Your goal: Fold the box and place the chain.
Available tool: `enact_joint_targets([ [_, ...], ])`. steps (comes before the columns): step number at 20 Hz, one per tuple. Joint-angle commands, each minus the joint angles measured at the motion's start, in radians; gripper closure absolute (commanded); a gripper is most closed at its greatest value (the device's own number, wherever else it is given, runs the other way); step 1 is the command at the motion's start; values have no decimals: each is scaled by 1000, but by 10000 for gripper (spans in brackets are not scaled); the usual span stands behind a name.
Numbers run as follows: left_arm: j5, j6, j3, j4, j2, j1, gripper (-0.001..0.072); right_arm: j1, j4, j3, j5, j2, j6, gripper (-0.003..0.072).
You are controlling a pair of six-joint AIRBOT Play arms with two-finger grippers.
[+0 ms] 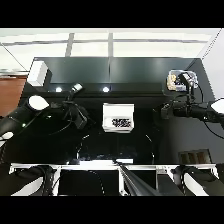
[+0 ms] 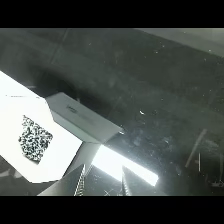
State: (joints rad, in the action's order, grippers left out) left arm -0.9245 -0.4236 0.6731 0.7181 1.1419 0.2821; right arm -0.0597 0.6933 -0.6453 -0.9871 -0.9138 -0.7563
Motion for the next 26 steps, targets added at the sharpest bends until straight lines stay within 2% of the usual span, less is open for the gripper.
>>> enact_joint_targets([
  [1,58,523,-12,-129,72,57,-8,0,0,0,-26,1,0,403],
  [3,54,622,15,-130,137,63,-8,0,-1,0,-53,1,0,404],
  [6,21,637,75,-82,246,60,-5,0,0,0,-67,1,0,404],
  [8,31,681,93,-84,280,81,-5,0,-1,0,-69,1,0,403],
  [13,35,735,96,-163,284,106,-5,0,-1,0,-67,1,0,404],
  [26,26,680,95,-163,299,140,-4,0,-1,0,-68,1,0,404],
])
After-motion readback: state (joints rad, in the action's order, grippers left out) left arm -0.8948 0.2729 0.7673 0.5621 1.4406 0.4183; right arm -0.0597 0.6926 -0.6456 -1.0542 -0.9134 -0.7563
